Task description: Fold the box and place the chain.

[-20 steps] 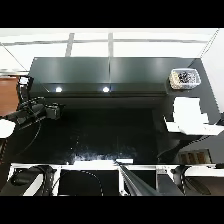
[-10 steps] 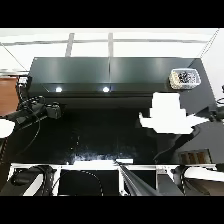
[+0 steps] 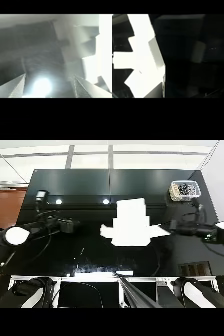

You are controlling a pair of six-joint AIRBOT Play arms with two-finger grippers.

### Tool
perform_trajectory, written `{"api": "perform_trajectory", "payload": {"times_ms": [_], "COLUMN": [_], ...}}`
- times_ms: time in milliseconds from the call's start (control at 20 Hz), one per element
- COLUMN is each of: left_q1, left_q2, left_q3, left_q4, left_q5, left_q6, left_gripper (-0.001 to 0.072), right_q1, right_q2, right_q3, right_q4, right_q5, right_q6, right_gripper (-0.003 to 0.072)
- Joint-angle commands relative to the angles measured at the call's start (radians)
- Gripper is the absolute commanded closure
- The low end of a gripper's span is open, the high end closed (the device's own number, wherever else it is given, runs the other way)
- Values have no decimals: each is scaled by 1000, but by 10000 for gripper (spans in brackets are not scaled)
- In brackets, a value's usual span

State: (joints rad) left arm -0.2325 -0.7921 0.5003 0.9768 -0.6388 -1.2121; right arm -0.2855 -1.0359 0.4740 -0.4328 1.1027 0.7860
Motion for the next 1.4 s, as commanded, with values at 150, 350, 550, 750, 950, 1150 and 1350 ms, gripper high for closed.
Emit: {"api": "perform_trajectory", "payload": {"times_ms": [150, 350, 550, 750, 950, 1150, 1350], "left_q1": [-61, -61, -63, -71, -74, -73, -110], "left_q2": [-313, -537, -695, -867, -922, -945, -962], "left_q3": [116, 226, 328, 450, 525, 545, 550], "left_q4": [-361, -499, -541, -543, -529, -496, -408], "left_q5": [-135, -271, -395, -631, -705, -776, -805], "left_q6": [156, 299, 349, 421, 548, 642, 642], "left_gripper": [1, 0, 0, 5, 131, 222, 342], "right_q1": [307, 332, 332, 332, 332, 332, 332], "right_q2": [50, 50, 50, 50, 50, 50, 50], "right_q3": [-88, -88, -88, -88, -88, -88, -88], "right_q4": [63, 62, 54, 54, 23, -21, -21], "right_q5": [-208, -205, -205, -193, -161, -143, -145], "right_q6": [-2, -2, -2, -9, -13, -13, -13], "right_gripper": [672, 672, 672, 672, 672, 672, 672]}}
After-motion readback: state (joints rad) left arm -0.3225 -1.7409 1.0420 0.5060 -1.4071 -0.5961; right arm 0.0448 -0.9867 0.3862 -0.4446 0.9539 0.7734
